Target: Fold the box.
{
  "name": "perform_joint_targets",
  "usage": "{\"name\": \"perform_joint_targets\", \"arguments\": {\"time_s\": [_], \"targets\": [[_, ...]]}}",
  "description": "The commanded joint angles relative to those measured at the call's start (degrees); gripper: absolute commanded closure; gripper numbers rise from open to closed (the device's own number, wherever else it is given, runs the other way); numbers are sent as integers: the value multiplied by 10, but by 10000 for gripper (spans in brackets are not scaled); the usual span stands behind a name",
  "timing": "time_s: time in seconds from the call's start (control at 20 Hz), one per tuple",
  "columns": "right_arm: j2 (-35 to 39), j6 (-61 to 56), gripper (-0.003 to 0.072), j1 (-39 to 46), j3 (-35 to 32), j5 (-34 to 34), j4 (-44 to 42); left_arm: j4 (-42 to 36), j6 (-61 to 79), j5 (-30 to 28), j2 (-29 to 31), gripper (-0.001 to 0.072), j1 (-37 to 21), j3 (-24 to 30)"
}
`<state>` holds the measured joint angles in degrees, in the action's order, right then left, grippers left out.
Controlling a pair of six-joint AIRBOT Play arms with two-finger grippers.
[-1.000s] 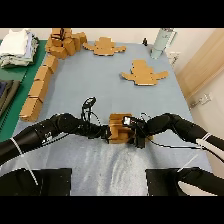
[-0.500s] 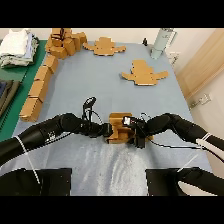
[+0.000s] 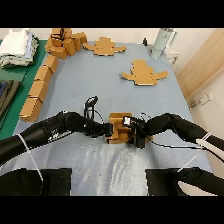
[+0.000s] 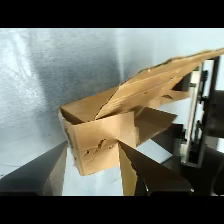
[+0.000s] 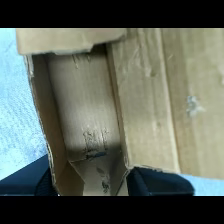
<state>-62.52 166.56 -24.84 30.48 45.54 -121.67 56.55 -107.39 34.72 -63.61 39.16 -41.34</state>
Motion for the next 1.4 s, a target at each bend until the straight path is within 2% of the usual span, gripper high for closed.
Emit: {"name": "perform_joint_targets", "arguments": {"time_s": [0.0, 0.25, 0.5, 1.35], "targets": [[0, 0, 185, 0, 0, 0, 0, 144, -144, 67, -39, 239, 32, -59], [0, 0, 185, 0, 0, 0, 0, 227, -241, 161, -126, 239, 83, -156], [0, 0, 186, 0, 0, 0, 0, 268, -273, 215, -172, 239, 116, -211], [0, 0, 185, 0, 0, 0, 0, 273, -315, 209, -222, 241, 104, -224]]}}
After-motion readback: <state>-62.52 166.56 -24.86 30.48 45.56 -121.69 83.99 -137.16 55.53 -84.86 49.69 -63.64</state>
